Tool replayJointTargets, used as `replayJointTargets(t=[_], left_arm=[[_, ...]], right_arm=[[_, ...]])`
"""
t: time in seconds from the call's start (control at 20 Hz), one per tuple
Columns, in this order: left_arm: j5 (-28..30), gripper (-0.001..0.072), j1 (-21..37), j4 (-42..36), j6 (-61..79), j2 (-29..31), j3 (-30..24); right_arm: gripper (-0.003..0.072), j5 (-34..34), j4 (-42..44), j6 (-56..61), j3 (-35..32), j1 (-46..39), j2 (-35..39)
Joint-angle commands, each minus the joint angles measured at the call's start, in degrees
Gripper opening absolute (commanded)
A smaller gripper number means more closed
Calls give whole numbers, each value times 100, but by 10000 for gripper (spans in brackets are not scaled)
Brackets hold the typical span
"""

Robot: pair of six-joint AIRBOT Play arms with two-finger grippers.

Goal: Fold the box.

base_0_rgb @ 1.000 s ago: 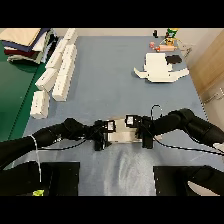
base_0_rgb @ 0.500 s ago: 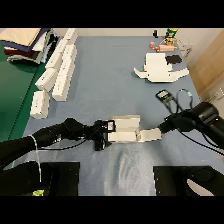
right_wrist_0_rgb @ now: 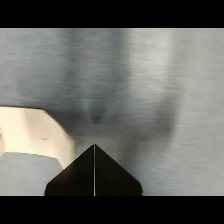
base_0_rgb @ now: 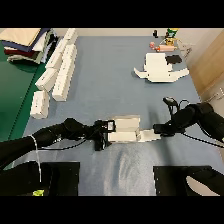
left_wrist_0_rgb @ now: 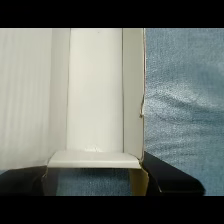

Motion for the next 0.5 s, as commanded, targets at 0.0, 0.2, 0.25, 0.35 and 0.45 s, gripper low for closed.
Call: replayJointTargets(t=[0.0,0.2,0.25,0.35,0.45], left_arm=[[0,466,4,2,2,0,4],[0,466,4,2,2,0,4],[0,466,4,2,2,0,4],[-2,466,4,2,2,0,4],[0,467,4,2,2,0,4]], right_arm=[[4,79,1117,-590,-13,-44,-245],[5,-31,1325,-673,-13,-44,-98],[5,-81,1329,-682,-13,-44,-83],[5,-195,1493,-839,-13,-44,-83],[5,-221,1888,-1032,-11,-44,-83]])
